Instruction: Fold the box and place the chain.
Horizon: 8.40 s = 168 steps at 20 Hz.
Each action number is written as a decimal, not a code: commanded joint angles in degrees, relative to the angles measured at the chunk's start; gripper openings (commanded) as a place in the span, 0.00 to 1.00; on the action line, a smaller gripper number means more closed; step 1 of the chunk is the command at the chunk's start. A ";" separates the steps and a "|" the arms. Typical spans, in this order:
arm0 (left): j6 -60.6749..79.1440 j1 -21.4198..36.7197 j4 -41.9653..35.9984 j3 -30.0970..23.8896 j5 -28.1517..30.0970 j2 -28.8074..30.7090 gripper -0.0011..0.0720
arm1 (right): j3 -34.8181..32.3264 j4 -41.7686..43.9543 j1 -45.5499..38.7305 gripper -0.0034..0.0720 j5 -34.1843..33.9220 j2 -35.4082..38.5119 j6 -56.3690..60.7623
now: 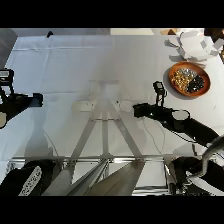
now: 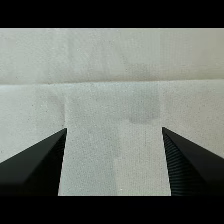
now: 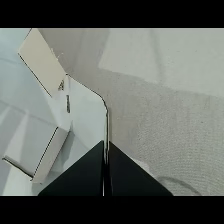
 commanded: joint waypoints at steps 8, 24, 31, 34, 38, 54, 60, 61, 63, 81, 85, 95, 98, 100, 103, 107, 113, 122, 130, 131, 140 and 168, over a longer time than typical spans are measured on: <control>-0.15 0.07 0.02 0.04 2.29 -0.07 0.90 | 0.00 0.15 0.11 0.06 -0.11 -0.04 0.00; 12.74 -9.09 -17.92 1.22 -5.03 -1.81 0.68 | 0.00 0.15 0.11 0.06 -0.13 -0.04 0.00; 29.97 -16.57 -23.78 22.03 -20.20 -24.20 0.92 | 0.00 0.15 0.11 0.06 -0.11 -0.04 0.00; 44.06 -16.59 -31.34 29.53 -25.94 -32.87 0.92 | 0.00 0.15 0.11 0.06 -0.13 -0.04 0.00; 57.46 -16.00 -38.05 37.66 -34.69 -42.80 0.90 | 0.00 0.15 0.11 0.06 -0.13 -0.04 0.00; 72.11 -15.08 -48.43 44.09 -43.32 -56.24 0.90 | 0.00 0.15 0.11 0.06 -0.13 -0.04 0.00; 75.38 -18.32 -48.63 44.11 -42.40 -59.08 0.75 | 0.00 0.13 0.11 0.06 -0.13 -0.04 0.00; 75.97 -18.75 -48.61 44.09 -42.36 -59.54 0.70 | 0.00 0.15 0.11 0.06 -0.11 -0.04 0.00; 76.17 -19.21 -48.24 44.11 -42.40 -60.19 0.67 | 0.00 0.15 0.11 0.06 -0.13 -0.04 0.00; 76.15 -19.15 -47.36 44.09 -42.45 -59.69 0.03 | 0.00 0.13 0.11 0.06 -0.13 -0.04 0.00; 76.15 -19.19 -47.36 44.09 -42.45 -59.69 0.03 | 0.00 0.15 0.11 0.06 -0.13 -0.04 0.00; 77.26 -18.95 -46.05 44.11 -42.47 -56.35 0.02 | 1.53 0.37 0.04 0.84 -1.01 2.60 0.00; 75.93 -18.05 -41.09 44.11 -44.28 -49.09 0.01 | 1.95 -0.79 0.04 0.84 -9.33 7.80 -0.02; 70.82 -17.44 -38.84 44.09 -48.22 -43.06 0.01 | 1.95 -1.46 0.04 0.84 -16.22 10.99 -0.04; 64.30 -17.49 -33.48 42.80 -53.20 -35.91 0.01 | 1.95 -1.33 0.04 0.84 -24.74 15.34 -0.02; 66.73 -17.51 -39.26 31.74 -44.92 -33.55 0.01 | 1.95 -0.96 0.04 0.81 -30.16 17.64 -0.02; 83.73 -19.82 -47.80 27.26 -37.16 -39.85 0.01 | 1.95 -0.92 0.04 0.81 -30.12 17.64 -0.02; 93.13 -30.73 -59.71 27.28 -25.05 -47.98 0.01 | 1.95 -0.92 0.04 0.81 -30.12 17.64 -0.02; 85.24 -26.16 -57.83 27.45 -30.86 -47.95 0.01 | 1.95 -0.92 0.07 0.81 -30.10 17.64 -0.04; 85.11 -25.07 -55.45 27.45 -30.86 -47.98 0.01 | 1.95 -0.92 0.07 0.81 -30.10 17.64 -0.04; 89.72 -23.93 -46.97 27.45 -31.15 -48.13 0.01 | 1.95 -0.92 0.07 0.81 -29.35 17.64 -0.02; 91.54 -23.93 -52.46 27.43 -29.59 -51.49 0.03 | 2.99 -10.82 0.07 0.81 -13.03 20.48 -0.46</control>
